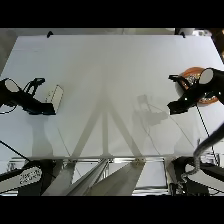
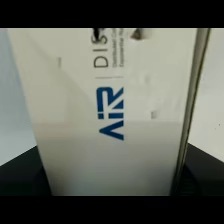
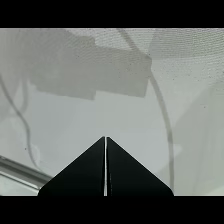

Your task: Fold the box and place the chain.

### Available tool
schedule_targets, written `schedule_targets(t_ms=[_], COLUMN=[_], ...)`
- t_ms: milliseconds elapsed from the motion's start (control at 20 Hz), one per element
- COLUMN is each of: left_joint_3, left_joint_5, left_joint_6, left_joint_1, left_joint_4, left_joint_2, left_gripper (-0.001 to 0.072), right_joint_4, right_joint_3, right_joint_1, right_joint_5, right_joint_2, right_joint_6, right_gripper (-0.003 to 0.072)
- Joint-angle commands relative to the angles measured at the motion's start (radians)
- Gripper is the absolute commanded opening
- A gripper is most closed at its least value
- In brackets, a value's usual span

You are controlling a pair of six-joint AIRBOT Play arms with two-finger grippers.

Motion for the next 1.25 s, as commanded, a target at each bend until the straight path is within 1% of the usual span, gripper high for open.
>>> schedule_targets(t_ms=[0, 50, 100, 150, 500, 650, 750, 900, 1050, 1200], left_joint_3=[-0.001, -0.001, -0.001, -0.001, -0.001, -0.001, -0.001, -0.001, -0.001, -0.001], left_joint_5=[-0.019, -0.018, -0.016, -0.015, -0.029, -0.087, -0.108, -0.114, -0.111, -0.095], left_joint_6=[-0.004, -0.004, -0.004, -0.004, -0.006, -0.100, -0.121, -0.121, -0.121, -0.121], left_joint_1=[0.002, 0.002, 0.002, 0.002, 0.000, 0.000, 0.000, 0.000, 0.000, 0.000], left_joint_4=[0.010, 0.012, 0.012, 0.012, 0.011, 0.008, -0.013, -0.019, -0.027, -0.055], left_joint_2=[0.021, 0.036, 0.052, 0.071, 0.206, 0.304, 0.375, 0.457, 0.493, 0.492], left_gripper=[0.0535, 0.0549, 0.0639, 0.0697, 0.0698, 0.0694, 0.0693, 0.0693, 0.0693, 0.0693], right_joint_4=[0.000, 0.000, 0.000, 0.000, 0.000, 0.000, 0.000, 0.000, 0.000, 0.000], right_joint_3=[0.001, 0.001, 0.001, 0.001, 0.001, 0.001, 0.001, 0.001, 0.001, 0.001], right_joint_1=[-0.001, -0.001, -0.001, -0.001, -0.001, -0.001, -0.001, -0.001, -0.001, -0.001], right_joint_5=[0.000, 0.000, 0.000, 0.000, 0.000, 0.000, 0.000, 0.000, 0.000, 0.000], right_joint_2=[-0.001, -0.001, -0.001, -0.001, -0.001, -0.001, -0.001, -0.001, -0.001, -0.001], right_joint_6=[0.000, 0.000, 0.000, 0.000, 0.000, 0.000, 0.000, 0.000, 0.000, 0.000], right_gripper=[0.0009, 0.0009, 0.0009, 0.0009, 0.0009, 0.0009, 0.0009, 0.0009, 0.0009, 0.0009])
